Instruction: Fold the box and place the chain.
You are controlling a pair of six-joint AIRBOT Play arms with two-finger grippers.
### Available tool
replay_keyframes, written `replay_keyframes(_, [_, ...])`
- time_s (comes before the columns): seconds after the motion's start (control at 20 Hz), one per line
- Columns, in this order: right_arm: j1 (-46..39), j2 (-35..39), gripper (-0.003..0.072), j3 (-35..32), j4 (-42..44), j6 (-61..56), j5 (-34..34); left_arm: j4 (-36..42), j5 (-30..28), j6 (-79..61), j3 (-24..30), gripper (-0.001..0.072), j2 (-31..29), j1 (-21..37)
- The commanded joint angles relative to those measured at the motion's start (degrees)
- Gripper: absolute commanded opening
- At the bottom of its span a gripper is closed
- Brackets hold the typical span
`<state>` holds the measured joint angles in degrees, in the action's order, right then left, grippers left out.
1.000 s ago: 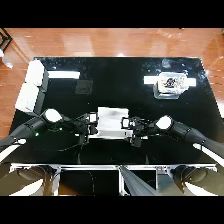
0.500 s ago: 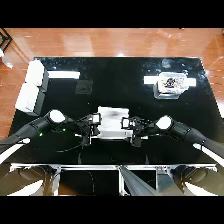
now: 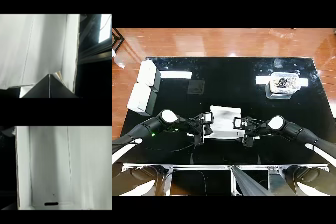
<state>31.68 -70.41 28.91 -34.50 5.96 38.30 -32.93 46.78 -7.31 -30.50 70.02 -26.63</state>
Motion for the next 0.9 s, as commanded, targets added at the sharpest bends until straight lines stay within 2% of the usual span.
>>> replay_keyframes(0.0, [-0.02, 0.00, 0.0236, 0.00, -0.02, 0.02, 0.00, 0.00, 0.22, 0.04, -0.02, 0.0218, 0.04, -0.02])
replay_keyframes(0.15, [-0.02, 0.00, 0.0236, 0.00, -0.04, 0.02, 0.00, 0.00, 0.24, 0.04, -0.02, 0.0212, 0.04, -0.02])
replay_keyframes(0.25, [-0.02, 0.00, 0.0236, 0.00, -0.02, 0.02, 0.00, 0.00, 0.22, 0.02, -0.02, 0.0170, 0.04, -0.02])
replay_keyframes(0.4, [-0.02, 0.00, 0.0236, 0.00, -0.02, 0.02, 0.00, -0.11, 0.17, 0.02, -0.02, 0.0168, 0.00, 0.00])
replay_keyframes(0.45, [-0.02, 0.00, 0.0236, 0.00, -0.02, 0.02, 0.00, -0.92, 0.22, 0.04, -0.13, 0.0028, -0.22, 0.17])
replay_keyframes(0.6, [-0.02, 0.00, 0.0236, 0.00, -0.02, 0.02, 0.00, -2.58, 0.26, 2.32, -0.39, 0.0020, -2.82, 2.38])
replay_keyframes(0.85, [-0.02, 0.00, 0.0236, 0.00, -0.02, 0.02, 0.00, -2.62, 2.01, 13.07, -0.37, 0.0020, -12.09, 8.87])
